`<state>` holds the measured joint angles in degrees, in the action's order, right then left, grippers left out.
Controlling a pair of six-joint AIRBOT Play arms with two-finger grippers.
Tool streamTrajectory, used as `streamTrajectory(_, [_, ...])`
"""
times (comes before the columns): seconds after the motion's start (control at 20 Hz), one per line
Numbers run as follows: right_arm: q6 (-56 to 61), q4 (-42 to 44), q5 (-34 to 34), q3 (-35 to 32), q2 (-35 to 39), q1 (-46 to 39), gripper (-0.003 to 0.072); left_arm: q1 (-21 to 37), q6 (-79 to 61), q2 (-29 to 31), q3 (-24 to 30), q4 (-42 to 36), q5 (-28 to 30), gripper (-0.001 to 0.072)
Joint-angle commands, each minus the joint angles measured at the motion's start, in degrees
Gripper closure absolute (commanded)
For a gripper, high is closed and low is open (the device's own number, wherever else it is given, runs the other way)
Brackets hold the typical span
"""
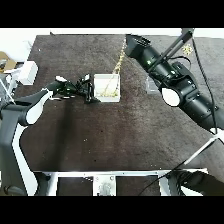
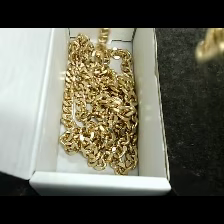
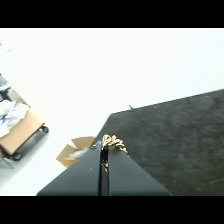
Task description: Fold the box and place the chain.
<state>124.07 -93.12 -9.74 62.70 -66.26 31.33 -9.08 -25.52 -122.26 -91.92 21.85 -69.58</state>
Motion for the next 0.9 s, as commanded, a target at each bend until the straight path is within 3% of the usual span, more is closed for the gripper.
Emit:
streamTrajectory(0.0, [0.0,-0.6,-0.1,2.8,-4.4,1.4,0.0690,0.0,0.0,0.0,0.0,0.0,0.0,0.0546])
streamTrajectory(0.45, [-1.1,-1.0,16.1,2.6,-13.4,1.4,0.0689,0.0,0.0,0.0,0.0,0.0,0.0,0.0546])
streamTrajectory(0.65, [-3.0,-1.0,17.7,2.6,-13.5,1.3,0.0688,0.0,0.0,0.0,0.0,0.0,0.0,0.0546])
streamTrajectory(0.75, [-5.5,-1.0,18.7,2.6,-13.4,1.3,0.0361,0.0,0.0,0.0,0.0,0.0,0.0,0.0546])
streamTrajectory(0.85, [-9.7,-1.0,19.6,2.6,-12.5,1.1,0.0346,0.0,0.0,0.0,0.0,0.0,0.0,0.0546])
